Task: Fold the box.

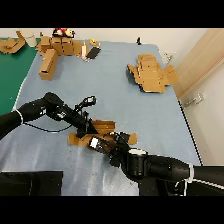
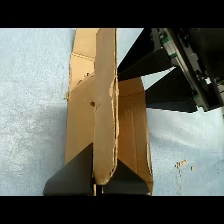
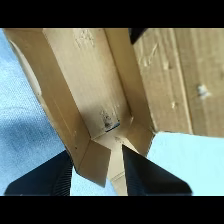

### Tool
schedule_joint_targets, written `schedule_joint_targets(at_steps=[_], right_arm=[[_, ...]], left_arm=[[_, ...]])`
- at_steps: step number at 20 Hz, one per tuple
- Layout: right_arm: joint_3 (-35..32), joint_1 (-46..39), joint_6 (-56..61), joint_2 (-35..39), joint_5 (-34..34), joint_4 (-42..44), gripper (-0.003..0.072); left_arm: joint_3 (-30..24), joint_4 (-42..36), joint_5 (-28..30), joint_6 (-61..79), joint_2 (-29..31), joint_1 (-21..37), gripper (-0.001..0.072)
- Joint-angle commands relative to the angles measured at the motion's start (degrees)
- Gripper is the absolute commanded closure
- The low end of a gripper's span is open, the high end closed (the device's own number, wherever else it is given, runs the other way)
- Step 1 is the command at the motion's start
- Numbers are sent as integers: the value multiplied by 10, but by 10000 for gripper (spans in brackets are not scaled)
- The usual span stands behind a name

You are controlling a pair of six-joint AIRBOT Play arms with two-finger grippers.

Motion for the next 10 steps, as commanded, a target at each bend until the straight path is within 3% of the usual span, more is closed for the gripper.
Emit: schedule_joint_targets(at_steps=[1, 10], right_arm=[[0, 0, 0, 0, 0, 0, 244], [0, 0, 0, 0, 0, -1, 244]], left_arm=[[0, -1, 5, 0, -6, 0, 698], [0, -1, 35, -8, -6, 1, 699]])
